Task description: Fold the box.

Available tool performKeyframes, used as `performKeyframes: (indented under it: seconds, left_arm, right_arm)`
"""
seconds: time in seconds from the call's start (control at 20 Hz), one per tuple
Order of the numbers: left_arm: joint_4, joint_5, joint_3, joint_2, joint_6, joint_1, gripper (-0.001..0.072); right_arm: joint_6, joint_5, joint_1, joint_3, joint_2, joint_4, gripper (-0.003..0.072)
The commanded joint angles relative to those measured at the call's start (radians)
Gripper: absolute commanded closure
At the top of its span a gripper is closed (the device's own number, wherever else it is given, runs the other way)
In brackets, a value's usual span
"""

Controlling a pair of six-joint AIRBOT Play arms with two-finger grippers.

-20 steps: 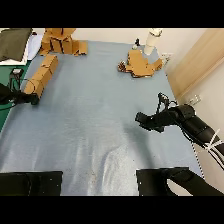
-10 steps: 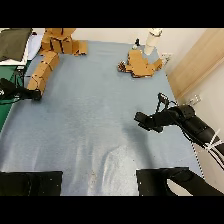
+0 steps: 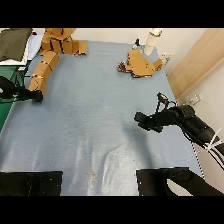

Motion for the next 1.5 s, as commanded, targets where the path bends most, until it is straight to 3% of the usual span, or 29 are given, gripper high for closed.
performKeyframes:
  seconds: [0.0, 0.3, 0.35, 0.45, 0.65, 1.0, 1.45]
  left_arm:
    - [0.061, -0.147, 0.049, 0.061, -0.029, 0.041, 0.0006]
    - [0.043, -0.414, 0.18, 0.238, -0.092, 0.076, 0.0008]
    - [0.006, -0.449, 0.184, 0.266, -0.101, 0.062, 0.0122]
    - [-0.078, -0.551, 0.184, 0.306, -0.099, 0.013, 0.0705]
    - [-0.206, -0.709, 0.164, 0.31, -0.135, -0.151, 0.0698]
    - [-0.21, -0.625, 0.039, 0.31, -0.213, -0.415, 0.0698]
    - [-0.217, -0.628, 0.023, 0.31, -0.212, -0.454, 0.0697]
  right_arm:
    - [-0.052, -0.008, 0.0, 0.001, 0.0, 0.038, 0.0682]
    - [-0.211, 0.002, 0.013, 0.024, -0.045, 0.143, 0.0682]
    - [-0.232, 0.008, 0.027, 0.045, -0.076, 0.143, 0.0682]
    - [-0.269, 0.034, 0.057, 0.116, -0.152, 0.143, 0.0682]
    - [-0.268, 0.108, 0.121, 0.249, -0.257, 0.144, 0.0681]
    - [-0.267, 0.066, 0.144, 0.292, -0.272, 0.156, 0.0682]
    - [-0.267, 0.063, 0.144, 0.292, -0.273, 0.155, 0.0682]
